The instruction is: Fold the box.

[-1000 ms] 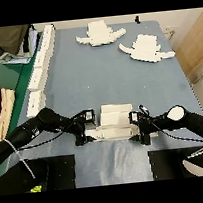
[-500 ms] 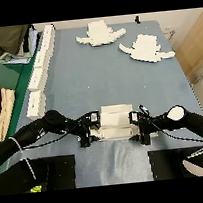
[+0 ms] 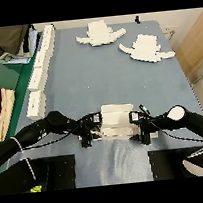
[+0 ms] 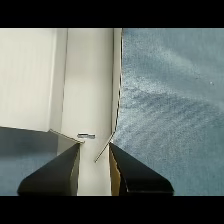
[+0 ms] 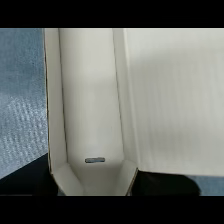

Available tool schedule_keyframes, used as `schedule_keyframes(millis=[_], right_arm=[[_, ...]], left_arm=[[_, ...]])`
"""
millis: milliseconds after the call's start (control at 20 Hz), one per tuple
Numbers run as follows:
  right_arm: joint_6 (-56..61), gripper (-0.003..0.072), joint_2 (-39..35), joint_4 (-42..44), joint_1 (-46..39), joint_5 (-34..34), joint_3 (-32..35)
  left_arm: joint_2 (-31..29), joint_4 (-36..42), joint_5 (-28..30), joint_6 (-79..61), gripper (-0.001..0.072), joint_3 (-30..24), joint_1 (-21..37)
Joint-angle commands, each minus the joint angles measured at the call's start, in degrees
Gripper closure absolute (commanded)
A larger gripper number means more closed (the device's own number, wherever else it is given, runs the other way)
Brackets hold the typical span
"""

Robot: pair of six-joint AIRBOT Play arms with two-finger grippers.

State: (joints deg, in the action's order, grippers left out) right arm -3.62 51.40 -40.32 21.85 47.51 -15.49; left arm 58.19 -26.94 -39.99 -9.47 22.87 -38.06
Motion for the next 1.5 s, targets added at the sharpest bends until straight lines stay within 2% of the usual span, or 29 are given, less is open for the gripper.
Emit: schedule_keyframes(millis=[0, 150, 200, 250, 400, 450, 500, 550, 600, 850, 900, 950, 1200, 1450], right_arm=[[-0.02, 0.0179, -0.04, 0.04, 0.04, 0.02, -0.02], [-0.04, 0.018, -0.04, 0.04, 0.02, 0.0, -0.02], [-0.04, 0.018, -0.04, 0.04, 0.04, 0.02, -0.02], [-0.04, 0.018, -0.04, 0.02, 0.04, 0.02, -0.02], [-0.04, 0.018, -0.04, 0.02, 0.04, 0.0, -0.02], [-0.02, 0.018, -0.04, 0.02, 0.02, 0.02, -0.02], [-0.02, 0.018, -0.04, 0.02, 0.04, 0.02, -0.02], [-0.02, 0.018, -0.04, 0.02, 0.04, 0.0, -0.02], [-0.02, 0.018, -0.04, 0.02, 0.04, 0.02, -0.02], [-0.04, 0.018, -0.04, 0.02, 0.04, 0.02, -0.02], [-0.02, 0.018, -0.02, 0.02, 0.04, 0.02, -0.02], [-0.02, 0.018, -0.04, 0.02, 0.04, 0.0, -0.02], [-0.02, 0.018, -0.04, 0.02, 0.04, 0.02, -0.02], [-0.02, 0.018, -0.04, 0.04, 0.04, 0.0, -0.02]], left_arm=[[0.0, -1.44, 0.31, -0.15, 0.0439, 0.11, -1.25], [-0.94, -6.36, 0.42, 0.57, 0.0436, 0.11, -1.14], [-1.44, -6.97, 0.44, 0.55, 0.0343, 0.11, -1.14], [-1.92, -6.97, 0.44, 0.55, 0.0175, 0.11, -1.14], [-2.58, -6.95, 0.55, 0.55, 0.0154, 0.11, -1.14], [-2.58, -6.93, 0.61, 0.55, 0.0156, 0.11, -1.14], [-2.58, -6.91, 0.63, 0.52, 0.0207, 0.11, -1.14], [-2.58, -6.86, 0.66, 0.5, 0.0306, 0.11, -1.14], [-2.56, -6.56, 1.05, 0.48, 0.0351, 0.11, -1.2], [-2.54, -5.75, 3.63, 0.24, 0.0358, 0.2, -1.27], [-2.54, -5.6, 3.63, 0.24, 0.0446, 0.28, -1.27], [-2.54, -5.57, 3.69, 0.24, 0.0478, 0.28, -1.27], [-2.54, -2.43, 3.69, -0.22, 0.0479, 0.28, -1.27], [-2.4, 0.15, 4.11, -0.2, 0.0479, 0.26, -3.85]])
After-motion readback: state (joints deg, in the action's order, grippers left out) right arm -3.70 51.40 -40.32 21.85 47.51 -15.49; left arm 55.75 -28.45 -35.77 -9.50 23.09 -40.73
